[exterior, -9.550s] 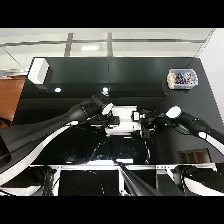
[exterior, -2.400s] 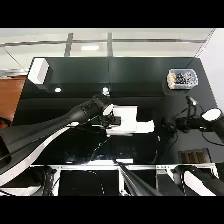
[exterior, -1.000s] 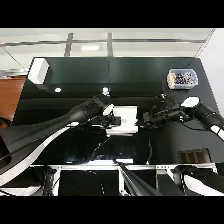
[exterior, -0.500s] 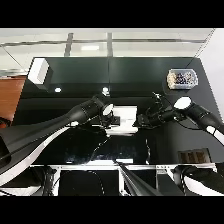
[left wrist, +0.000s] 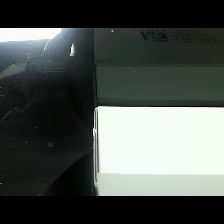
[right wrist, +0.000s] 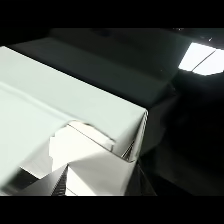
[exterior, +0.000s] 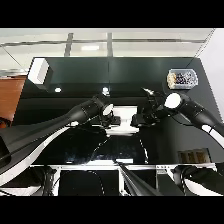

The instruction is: Fold the box and place the chain.

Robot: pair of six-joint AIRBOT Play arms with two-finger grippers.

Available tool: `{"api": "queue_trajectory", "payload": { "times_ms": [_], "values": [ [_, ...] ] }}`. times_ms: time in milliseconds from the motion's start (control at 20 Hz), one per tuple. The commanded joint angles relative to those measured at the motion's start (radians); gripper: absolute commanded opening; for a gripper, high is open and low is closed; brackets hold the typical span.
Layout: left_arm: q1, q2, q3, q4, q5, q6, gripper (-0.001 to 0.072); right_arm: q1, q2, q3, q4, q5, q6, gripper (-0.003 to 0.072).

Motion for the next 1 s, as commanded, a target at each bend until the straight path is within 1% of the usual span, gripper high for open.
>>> {"api": "queue_trajectory", "payload": {
  "times_ms": [0,50,500,850,950],
  "values": [
    [0.000,0.000,0.000,0.000,0.001,0.000,0.0029,0.087,-0.001,0.036,-0.108,-0.018,0.181,0.0437],
    [0.000,0.000,0.000,0.000,0.001,0.000,0.0029,0.104,-0.001,0.042,-0.117,-0.018,0.203,0.0353],
    [0.000,0.000,0.000,0.000,0.001,0.000,0.0030,0.169,-0.005,0.055,-0.300,-0.018,0.444,0.0349],
    [0.000,0.000,0.000,0.000,0.002,0.000,0.0029,0.224,-0.092,0.077,-0.343,-0.008,0.529,0.0347],
    [0.000,0.000,0.000,0.000,0.001,0.000,0.0029,0.231,-0.113,0.092,-0.361,0.000,0.555,0.0305]
  ]
}}
